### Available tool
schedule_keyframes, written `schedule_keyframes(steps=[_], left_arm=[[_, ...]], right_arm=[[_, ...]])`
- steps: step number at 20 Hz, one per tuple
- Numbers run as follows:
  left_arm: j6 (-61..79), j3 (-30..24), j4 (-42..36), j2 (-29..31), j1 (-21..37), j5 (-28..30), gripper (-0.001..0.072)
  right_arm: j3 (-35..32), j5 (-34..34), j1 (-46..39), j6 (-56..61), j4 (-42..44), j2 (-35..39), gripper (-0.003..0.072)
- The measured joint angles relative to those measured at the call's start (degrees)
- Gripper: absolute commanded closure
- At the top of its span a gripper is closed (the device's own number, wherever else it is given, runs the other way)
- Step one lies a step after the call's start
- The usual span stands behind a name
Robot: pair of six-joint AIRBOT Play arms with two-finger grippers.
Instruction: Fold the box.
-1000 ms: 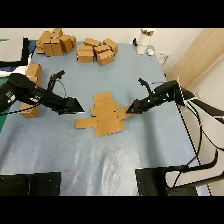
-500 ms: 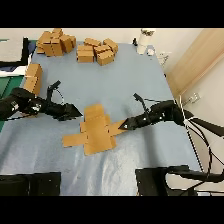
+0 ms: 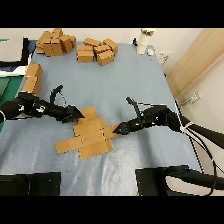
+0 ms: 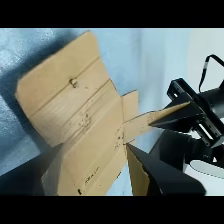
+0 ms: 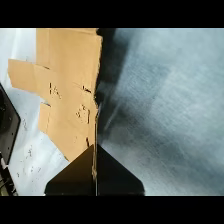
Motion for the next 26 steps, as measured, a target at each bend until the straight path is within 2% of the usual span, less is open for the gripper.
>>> schedule_keyframes(steps=[11,20,21,22,26], left_arm=[[1.73,-0.04,0.92,-0.5,3.67,0.2,0.0121],[7.02,0.5,-6.1,-6.14,0.07,1.14,0.0124],[8.09,0.55,-7.26,-6.54,-0.46,0.92,0.0233],[9.27,0.57,-8.59,-6.82,-0.76,0.39,0.042],[13.62,0.59,-11.34,-7.34,-1.4,-2.23,0.0487]], right_arm=[[-1.84,1.01,1.11,-2.21,-0.31,5.92,0.0684],[-2.19,0.98,1.14,-2.34,-0.24,6.16,0.0684],[-2.19,0.98,1.14,-2.34,-0.24,6.16,0.0684],[-2.19,0.96,1.14,-2.34,-0.24,6.16,0.0684],[-2.21,1.01,1.11,-2.08,-0.39,6.16,0.0684]])
